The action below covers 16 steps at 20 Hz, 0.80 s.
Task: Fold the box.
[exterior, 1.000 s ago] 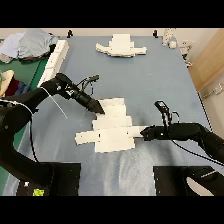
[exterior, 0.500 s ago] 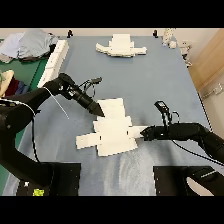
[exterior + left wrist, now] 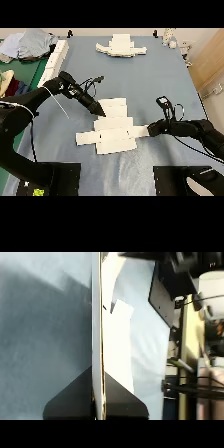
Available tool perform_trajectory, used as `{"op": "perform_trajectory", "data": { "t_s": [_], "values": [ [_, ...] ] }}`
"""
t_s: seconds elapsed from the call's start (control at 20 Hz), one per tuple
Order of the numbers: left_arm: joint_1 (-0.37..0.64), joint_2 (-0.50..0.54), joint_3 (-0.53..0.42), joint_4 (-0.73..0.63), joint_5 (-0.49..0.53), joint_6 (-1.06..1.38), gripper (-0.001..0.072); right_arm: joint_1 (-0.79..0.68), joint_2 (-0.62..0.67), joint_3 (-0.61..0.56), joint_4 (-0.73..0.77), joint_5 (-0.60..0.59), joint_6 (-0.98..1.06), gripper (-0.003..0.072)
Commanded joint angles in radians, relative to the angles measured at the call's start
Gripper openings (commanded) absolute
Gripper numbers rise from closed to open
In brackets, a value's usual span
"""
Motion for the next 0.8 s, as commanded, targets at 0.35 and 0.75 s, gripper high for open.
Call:
{"op": "perform_trajectory", "data": {
  "t_s": [0.35, 0.75],
  "values": [
    [-0.216, 0.435, -0.302, 0.051, 0.445, 0.314, 0.0006, 0.000, 0.000, 0.156, -0.496, 0.001, 0.634, 0.0302],
    [-0.360, 0.577, -0.568, -0.026, 0.740, 0.377, 0.0011, 0.000, 0.000, 0.157, -0.487, 0.001, 0.695, 0.0302]
  ]
}}
